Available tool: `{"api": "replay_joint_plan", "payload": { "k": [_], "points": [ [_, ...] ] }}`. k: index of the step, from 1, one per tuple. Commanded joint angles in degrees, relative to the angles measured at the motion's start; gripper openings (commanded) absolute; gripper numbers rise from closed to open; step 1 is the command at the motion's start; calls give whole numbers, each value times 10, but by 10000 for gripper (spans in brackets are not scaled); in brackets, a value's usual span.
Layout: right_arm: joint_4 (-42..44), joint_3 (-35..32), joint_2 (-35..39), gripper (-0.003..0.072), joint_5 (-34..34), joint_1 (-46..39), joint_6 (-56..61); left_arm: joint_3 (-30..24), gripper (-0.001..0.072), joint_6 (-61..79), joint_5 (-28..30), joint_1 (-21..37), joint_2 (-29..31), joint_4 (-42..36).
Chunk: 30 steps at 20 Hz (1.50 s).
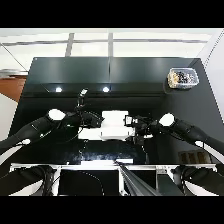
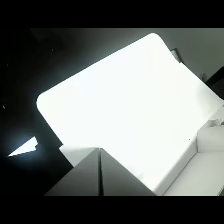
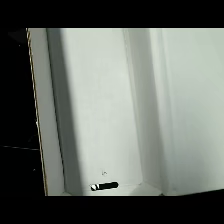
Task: Fold the box and place the chain.
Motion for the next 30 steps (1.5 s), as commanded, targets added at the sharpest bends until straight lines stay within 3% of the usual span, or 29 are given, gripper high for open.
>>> {"api": "replay_joint_plan", "payload": {
  "k": [1,2,3,5,6,10,12,13,16,20,27,30],
  "points": [
    [0,0,0,470,0,0,0,25,34,12,-25,19,9,31],
    [0,0,0,470,1,0,0,36,50,10,-52,35,21,49],
    [0,0,0,470,5,0,0,44,184,10,-83,53,32,76],
    [0,0,0,470,5,0,0,53,649,6,-152,98,61,162],
    [0,0,0,471,5,0,0,54,705,7,-183,119,75,198],
    [0,0,0,471,11,0,0,54,691,26,-305,176,106,332],
    [0,0,0,471,11,0,0,49,685,105,-389,161,106,407],
    [0,0,0,471,11,0,0,46,686,114,-403,150,106,437],
    [0,0,0,470,11,0,0,39,684,121,-373,116,105,443],
    [0,0,0,471,11,0,0,16,678,187,-266,101,102,373],
    [0,0,0,471,11,0,0,8,663,242,-247,90,91,279],
    [0,0,0,471,11,0,0,8,662,242,-247,87,75,287]
  ]
}}
